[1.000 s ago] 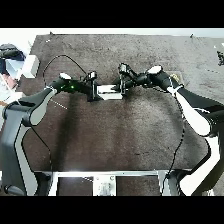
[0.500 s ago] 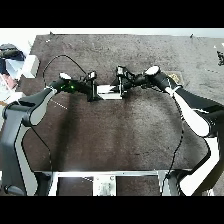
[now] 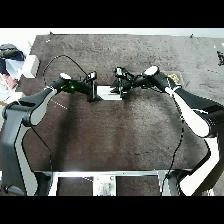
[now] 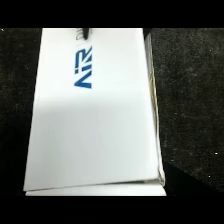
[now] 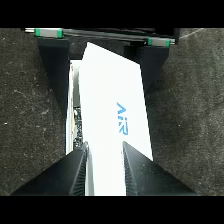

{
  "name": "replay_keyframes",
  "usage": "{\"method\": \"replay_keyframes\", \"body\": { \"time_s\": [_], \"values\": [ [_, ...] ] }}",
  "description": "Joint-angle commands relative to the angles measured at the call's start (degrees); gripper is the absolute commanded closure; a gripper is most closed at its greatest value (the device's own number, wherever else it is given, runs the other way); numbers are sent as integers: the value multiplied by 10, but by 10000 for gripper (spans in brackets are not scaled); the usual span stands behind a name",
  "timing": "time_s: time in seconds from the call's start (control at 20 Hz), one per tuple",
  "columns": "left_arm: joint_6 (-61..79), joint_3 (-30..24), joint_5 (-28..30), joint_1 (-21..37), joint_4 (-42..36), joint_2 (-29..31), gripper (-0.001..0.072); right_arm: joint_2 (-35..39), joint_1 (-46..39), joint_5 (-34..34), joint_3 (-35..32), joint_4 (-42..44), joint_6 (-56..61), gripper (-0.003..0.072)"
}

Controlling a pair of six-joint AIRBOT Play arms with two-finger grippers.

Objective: Fold the box and place the chain.

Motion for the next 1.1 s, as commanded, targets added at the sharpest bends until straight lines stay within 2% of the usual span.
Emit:
{"method": "replay_keyframes", "body": {
  "time_s": [0.0,0.15,0.6,0.65,0.9,0.95,1.0,1.05],
  "values": [
    [-1,0,2,0,-1,0,306,-4,0,9,-1,-9,23,457],
    [-1,0,2,0,-1,0,306,-10,0,19,-1,-15,25,455],
    [-1,0,2,0,-1,0,306,-13,-20,108,-1,-16,34,447],
    [-1,0,2,0,-1,0,305,-13,-20,108,-1,-16,33,317],
    [-1,0,2,0,-1,0,306,-12,-20,98,-1,-13,33,325],
    [-1,0,2,0,-1,0,306,-12,-20,99,0,-5,33,176],
    [-1,0,2,0,-1,0,306,-11,-20,99,0,5,33,85],
    [-1,0,2,0,-1,0,306,-8,-20,99,0,12,33,156]
  ]
}}
